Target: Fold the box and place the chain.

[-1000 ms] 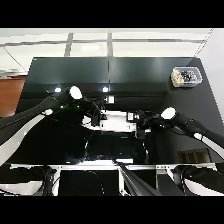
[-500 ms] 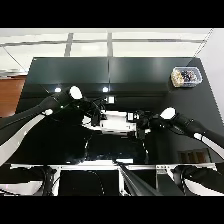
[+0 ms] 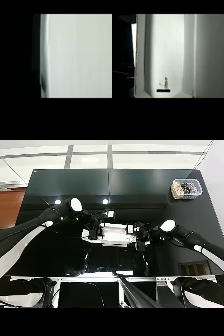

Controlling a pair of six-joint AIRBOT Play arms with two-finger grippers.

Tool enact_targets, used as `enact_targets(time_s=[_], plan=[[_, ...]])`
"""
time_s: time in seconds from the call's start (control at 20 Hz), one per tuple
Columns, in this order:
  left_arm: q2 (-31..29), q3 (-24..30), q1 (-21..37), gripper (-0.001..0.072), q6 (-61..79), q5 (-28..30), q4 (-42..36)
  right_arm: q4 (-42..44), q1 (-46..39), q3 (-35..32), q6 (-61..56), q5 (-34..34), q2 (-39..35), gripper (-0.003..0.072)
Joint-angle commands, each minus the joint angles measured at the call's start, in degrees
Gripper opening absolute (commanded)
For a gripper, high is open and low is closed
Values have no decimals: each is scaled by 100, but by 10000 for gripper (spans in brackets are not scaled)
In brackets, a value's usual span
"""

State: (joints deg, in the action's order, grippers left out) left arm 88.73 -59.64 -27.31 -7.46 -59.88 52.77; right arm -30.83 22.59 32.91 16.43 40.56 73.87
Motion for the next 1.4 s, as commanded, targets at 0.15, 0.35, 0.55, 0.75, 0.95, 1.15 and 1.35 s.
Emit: enact_targets(time_s=[0.15, 0.35, 0.55, 0.75, 0.95, 1.15, 1.35], plan=[[-555, -286, 361, 413, -1655, -1010, 1108, -118, 2, 2, -9, 79, 2, 424], [-1279, -275, 660, 27, -3506, -1464, 2020, -114, 4, 2, -9, 81, 2, 128], [-1563, 208, 789, 22, -3928, -2343, 131, -111, 4, 2, -11, 79, 2, 128], [-1561, 1246, 605, 22, -2927, -1075, -2518, -109, 4, 2, -11, 81, 2, 127], [-1543, 1392, 656, 22, -2645, 1897, -3373, -109, 4, 2, -11, 79, 2, 127], [-999, 944, 529, 22, -2977, 1738, -2194, -107, 4, 2, -13, 79, 2, 128], [-247, 20, 278, 22, -3856, 264, -168, -94, 4, 0, -15, 68, 2, 128]])
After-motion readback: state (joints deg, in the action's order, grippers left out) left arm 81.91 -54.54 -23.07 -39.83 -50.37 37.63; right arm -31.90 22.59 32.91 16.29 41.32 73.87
